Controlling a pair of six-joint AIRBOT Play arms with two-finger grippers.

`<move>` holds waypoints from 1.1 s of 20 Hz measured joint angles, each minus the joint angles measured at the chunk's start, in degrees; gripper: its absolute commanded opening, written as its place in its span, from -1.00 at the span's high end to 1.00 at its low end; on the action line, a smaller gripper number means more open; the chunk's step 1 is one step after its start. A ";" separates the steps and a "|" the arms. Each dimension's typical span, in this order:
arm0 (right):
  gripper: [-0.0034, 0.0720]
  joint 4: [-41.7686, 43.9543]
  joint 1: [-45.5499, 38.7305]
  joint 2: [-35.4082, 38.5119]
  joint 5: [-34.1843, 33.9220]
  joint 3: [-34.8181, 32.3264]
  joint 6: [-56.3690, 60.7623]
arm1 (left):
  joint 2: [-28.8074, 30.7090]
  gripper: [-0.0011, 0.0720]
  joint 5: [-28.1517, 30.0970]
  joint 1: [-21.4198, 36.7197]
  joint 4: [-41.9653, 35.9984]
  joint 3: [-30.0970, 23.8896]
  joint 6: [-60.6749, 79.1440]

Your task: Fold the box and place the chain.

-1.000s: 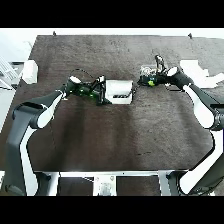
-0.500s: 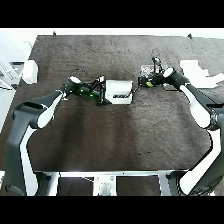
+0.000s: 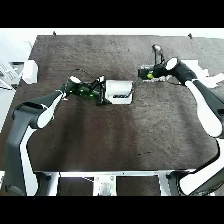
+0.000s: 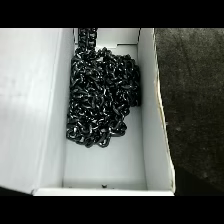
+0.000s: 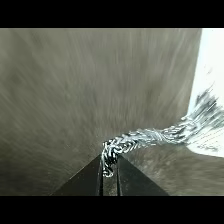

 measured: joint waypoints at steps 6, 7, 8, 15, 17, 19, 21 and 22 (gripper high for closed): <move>0.91 -7.63 2.91 15.41 0.46 0.17 1.46 | 0.00 0.33 0.02 0.00 0.02 0.00 0.00; 0.91 -8.70 3.78 17.68 0.50 0.20 1.57 | 0.00 0.33 0.02 0.00 0.02 0.00 0.00; 0.91 -10.03 4.66 19.54 0.81 0.17 1.68 | 0.02 0.33 0.02 0.00 0.02 0.00 0.00; 0.90 -13.79 12.46 27.34 2.40 -0.17 2.08 | 0.02 0.33 0.04 0.00 0.02 0.00 0.00; 0.90 -14.05 14.67 27.85 3.08 -1.01 2.12 | 0.00 0.33 0.07 0.00 0.00 0.00 0.00; 0.90 -14.27 16.70 28.13 3.41 -2.25 2.27 | 0.00 0.33 0.07 0.00 0.02 0.00 0.00; 0.90 -14.34 18.45 28.22 3.23 -4.15 2.54 | 0.00 0.33 0.07 0.00 0.02 0.00 0.02; 0.90 -14.38 19.21 28.24 2.40 -5.40 2.82 | 0.02 0.33 0.09 0.00 0.02 0.00 0.00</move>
